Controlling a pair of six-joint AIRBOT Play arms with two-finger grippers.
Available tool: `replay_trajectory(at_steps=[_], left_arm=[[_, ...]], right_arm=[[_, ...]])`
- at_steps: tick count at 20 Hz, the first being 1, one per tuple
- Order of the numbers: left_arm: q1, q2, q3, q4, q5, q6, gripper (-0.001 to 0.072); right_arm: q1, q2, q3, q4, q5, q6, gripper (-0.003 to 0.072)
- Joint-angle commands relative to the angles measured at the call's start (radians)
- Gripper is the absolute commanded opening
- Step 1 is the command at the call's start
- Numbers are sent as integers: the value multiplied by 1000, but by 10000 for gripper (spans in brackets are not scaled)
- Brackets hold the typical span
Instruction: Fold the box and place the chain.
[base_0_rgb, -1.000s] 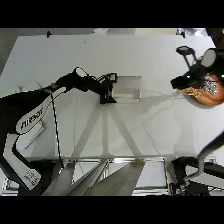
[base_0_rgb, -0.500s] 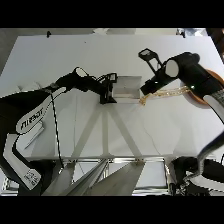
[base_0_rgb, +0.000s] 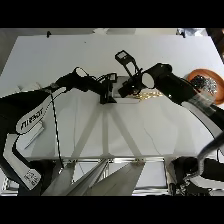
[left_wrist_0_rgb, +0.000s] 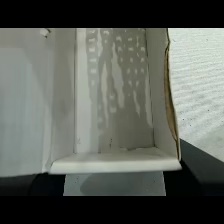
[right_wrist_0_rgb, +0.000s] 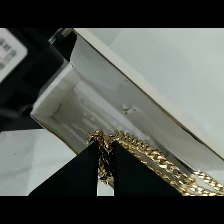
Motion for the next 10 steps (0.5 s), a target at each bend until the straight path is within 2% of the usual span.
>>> replay_trajectory(at_steps=[1, 3, 5, 7, 9, 10], left_arm=[[0, 0, 0, 0, 0, 0, 438], [0, 0, 0, 0, 0, 0, 438], [0, 0, 0, 0, 0, 0, 438], [0, 0, 0, 0, 0, 0, 438], [0, 0, 0, 0, 0, 0, 438], [0, 0, 0, 0, 0, 0, 438]], right_arm=[[8, -70, 0, 9, 7, 3, 47], [8, -69, 0, 8, 20, 3, 322], [8, -40, 0, -35, 54, 3, 318], [2, 19, 0, -150, 130, 2, 318], [-37, 92, 0, -263, 195, -5, 319], [-76, 127, 0, -274, 206, -31, 319]])
